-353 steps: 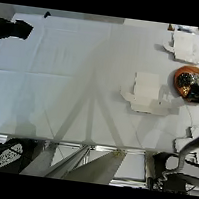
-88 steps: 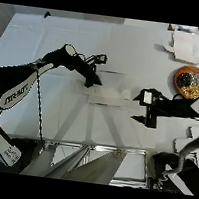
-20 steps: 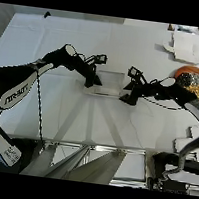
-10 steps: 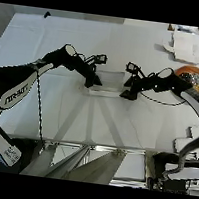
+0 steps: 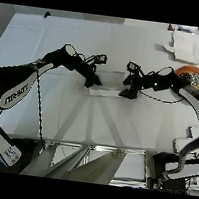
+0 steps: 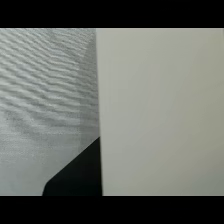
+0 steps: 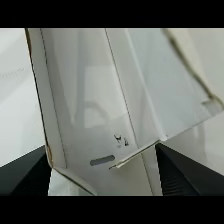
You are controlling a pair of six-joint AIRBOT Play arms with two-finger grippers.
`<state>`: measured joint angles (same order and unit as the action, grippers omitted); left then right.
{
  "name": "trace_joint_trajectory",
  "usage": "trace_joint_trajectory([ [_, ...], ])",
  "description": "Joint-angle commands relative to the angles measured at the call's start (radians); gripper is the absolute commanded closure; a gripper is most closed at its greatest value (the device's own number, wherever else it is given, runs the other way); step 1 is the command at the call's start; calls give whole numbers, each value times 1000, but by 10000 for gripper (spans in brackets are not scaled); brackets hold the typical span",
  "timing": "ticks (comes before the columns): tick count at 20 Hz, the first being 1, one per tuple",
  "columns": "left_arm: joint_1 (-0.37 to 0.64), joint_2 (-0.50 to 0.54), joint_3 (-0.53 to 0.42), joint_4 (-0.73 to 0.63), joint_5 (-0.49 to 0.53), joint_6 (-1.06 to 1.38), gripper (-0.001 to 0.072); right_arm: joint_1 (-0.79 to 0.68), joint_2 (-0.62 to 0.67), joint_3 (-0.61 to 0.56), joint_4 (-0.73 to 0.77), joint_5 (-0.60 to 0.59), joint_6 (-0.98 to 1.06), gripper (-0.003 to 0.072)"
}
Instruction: Fold the box and place the chain.
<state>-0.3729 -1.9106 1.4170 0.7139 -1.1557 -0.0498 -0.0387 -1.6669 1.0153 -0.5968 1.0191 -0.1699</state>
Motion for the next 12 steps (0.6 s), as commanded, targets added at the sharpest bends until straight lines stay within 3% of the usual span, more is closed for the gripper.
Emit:
trace_joint_trajectory([
  [1,-1,0,0,0,0,0,698,-6,-42,24,26,53,-44,-9],
  [5,-1,0,0,0,0,0,698,-30,-97,97,43,173,-43,-9],
  [12,-1,0,0,0,0,0,698,-26,-147,127,35,237,-46,-9],
])
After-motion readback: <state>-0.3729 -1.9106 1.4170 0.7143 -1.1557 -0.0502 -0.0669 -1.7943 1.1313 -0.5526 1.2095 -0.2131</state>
